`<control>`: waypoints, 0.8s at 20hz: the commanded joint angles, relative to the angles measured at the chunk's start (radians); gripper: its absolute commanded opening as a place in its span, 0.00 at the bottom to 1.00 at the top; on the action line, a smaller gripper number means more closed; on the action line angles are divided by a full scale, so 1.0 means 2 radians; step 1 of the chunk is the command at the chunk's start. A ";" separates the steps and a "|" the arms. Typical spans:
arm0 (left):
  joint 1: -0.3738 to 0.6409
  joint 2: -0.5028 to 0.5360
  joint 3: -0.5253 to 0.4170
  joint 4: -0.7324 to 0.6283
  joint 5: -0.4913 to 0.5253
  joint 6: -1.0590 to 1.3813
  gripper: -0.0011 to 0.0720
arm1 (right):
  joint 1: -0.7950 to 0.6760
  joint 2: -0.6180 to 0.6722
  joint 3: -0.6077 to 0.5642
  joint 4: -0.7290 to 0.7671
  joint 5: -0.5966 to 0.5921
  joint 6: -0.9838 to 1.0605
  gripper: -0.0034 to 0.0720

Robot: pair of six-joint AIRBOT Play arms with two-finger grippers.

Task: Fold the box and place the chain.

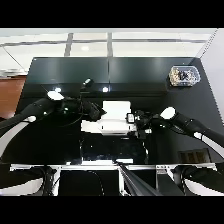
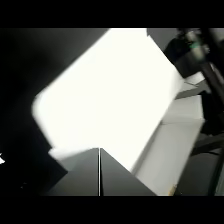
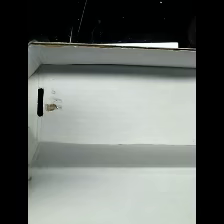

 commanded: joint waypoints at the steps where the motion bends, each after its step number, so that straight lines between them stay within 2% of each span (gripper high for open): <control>1: 0.033 0.074 0.005 0.060 -0.026 -0.015 0.05 | 0.000 0.000 0.000 0.000 -0.001 0.001 0.44; 2: 0.042 0.105 -0.004 0.078 -0.028 -0.023 0.05 | 0.000 0.000 0.000 0.001 -0.001 0.001 0.44; 4: 0.061 0.156 -0.045 0.097 -0.029 0.058 0.06 | 0.000 0.000 0.000 0.000 -0.001 0.001 0.44; 6: 0.082 0.173 -0.081 0.097 -0.052 0.119 0.06 | 0.000 0.000 0.000 0.001 -0.001 0.001 0.44; 7: 0.085 0.172 -0.092 0.097 -0.068 0.157 0.12 | 0.000 0.000 0.000 0.001 -0.001 0.001 0.44; 8: 0.082 0.172 -0.101 0.099 -0.075 0.206 0.42 | 0.000 0.000 0.000 0.000 -0.001 0.001 0.44; 9: 0.073 0.170 -0.107 0.104 -0.069 0.270 0.94 | 0.000 0.000 0.000 0.001 -0.001 0.001 0.44; 10: 0.062 0.167 -0.109 0.117 -0.059 0.289 0.99 | 0.000 0.000 0.000 0.000 -0.001 0.001 0.44; 13: 0.009 0.155 -0.109 0.185 0.008 0.312 0.99 | 0.000 0.000 0.000 0.001 -0.001 0.001 0.44; 16: -0.043 0.139 -0.107 0.200 0.076 0.313 0.98 | 0.000 0.000 0.000 0.001 -0.001 0.001 0.44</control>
